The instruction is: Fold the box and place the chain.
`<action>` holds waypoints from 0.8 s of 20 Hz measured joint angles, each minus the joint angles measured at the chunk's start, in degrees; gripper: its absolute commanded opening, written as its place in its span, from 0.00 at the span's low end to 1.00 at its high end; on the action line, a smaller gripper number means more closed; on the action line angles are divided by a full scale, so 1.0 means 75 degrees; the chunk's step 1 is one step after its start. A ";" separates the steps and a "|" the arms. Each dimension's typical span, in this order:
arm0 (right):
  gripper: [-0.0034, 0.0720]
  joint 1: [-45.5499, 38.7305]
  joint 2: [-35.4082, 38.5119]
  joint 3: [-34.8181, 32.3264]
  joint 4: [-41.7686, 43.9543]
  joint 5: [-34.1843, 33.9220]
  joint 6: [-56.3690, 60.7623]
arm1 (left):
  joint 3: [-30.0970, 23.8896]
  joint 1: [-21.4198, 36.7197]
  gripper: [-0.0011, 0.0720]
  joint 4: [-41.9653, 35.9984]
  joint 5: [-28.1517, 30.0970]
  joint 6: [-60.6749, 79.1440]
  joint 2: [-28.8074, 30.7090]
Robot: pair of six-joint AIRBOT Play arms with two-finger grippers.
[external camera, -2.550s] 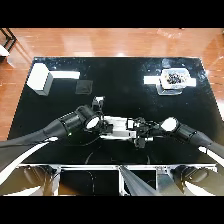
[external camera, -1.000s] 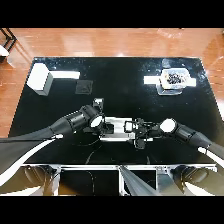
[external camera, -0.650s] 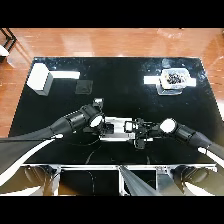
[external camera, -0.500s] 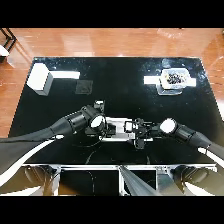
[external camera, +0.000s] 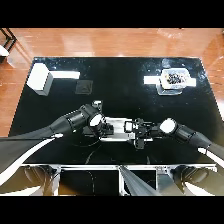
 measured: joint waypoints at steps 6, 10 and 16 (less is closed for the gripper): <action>0.45 0.0000 0.0000 0.0000 0.0003 -0.0055 0.0029 | 0.0000 0.0006 0.05 0.0006 0.0000 0.0233 0.0000; 0.99 0.0000 0.0015 0.0000 0.0041 -0.0131 0.0204 | 0.0000 0.0009 0.05 -0.0041 0.0224 0.0376 0.0000; 0.99 -0.0114 0.0740 0.0099 -0.0985 0.0236 0.0924 | 0.0000 0.0050 0.05 -0.0026 0.0119 0.0507 0.0000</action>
